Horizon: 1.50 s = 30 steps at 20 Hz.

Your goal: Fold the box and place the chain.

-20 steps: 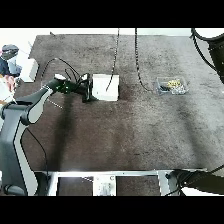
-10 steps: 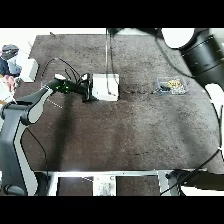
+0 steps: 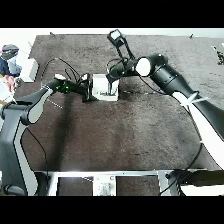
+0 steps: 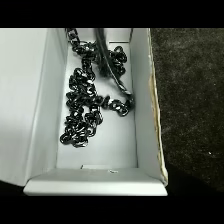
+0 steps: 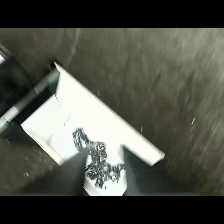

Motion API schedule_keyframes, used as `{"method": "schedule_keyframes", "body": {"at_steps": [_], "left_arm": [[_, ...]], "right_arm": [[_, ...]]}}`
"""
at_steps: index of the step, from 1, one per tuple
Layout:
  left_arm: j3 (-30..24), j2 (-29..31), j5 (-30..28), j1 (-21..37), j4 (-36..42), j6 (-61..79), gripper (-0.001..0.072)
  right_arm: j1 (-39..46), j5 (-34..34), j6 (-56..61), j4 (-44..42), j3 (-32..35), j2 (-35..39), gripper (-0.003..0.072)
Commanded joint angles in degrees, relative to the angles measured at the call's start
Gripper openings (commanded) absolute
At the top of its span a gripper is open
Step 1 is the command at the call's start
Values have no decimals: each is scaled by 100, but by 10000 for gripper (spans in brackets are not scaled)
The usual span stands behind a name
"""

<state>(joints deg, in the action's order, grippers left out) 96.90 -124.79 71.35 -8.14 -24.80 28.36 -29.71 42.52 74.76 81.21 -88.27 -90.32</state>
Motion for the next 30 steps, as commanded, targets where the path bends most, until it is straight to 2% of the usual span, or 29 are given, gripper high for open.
{"method": "schedule_keyframes", "body": {"at_steps": [1, 6, 11, 16, 21, 27, 28, 29, 30], "left_arm": [[0, -2, -2, 2, 0, 2, 229], [0, -2, 0, 2, 0, 2, 229], [0, -4, 0, 2, 0, 2, 229], [-2, -4, -2, 2, -2, 2, 229], [0, -2, -2, 2, 0, 2, 229], [-2, -2, -2, 2, 0, 2, 229], [0, -4, -2, 2, 0, 2, 229], [-2, -2, 0, 2, 0, 2, 229], [0, -2, 0, 2, -2, 2, 229]], "right_arm": [[240, 131, 168, 22, 162, -254, 304], [1530, 964, 734, -28, 348, 9, 304], [2863, 940, 1401, -595, 1563, 275, 306], [3134, 267, 1488, -970, 2396, 256, 307], [3132, -728, 2052, -979, 2439, -22, 308], [3036, -1777, 2129, -1910, 2437, -483, 304], [3025, -1849, 2129, -1908, 2437, -542, 265], [3027, -1930, 2133, -1915, 2437, -590, 123], [3025, -1985, 2133, -1928, 2437, -614, 50]]}}
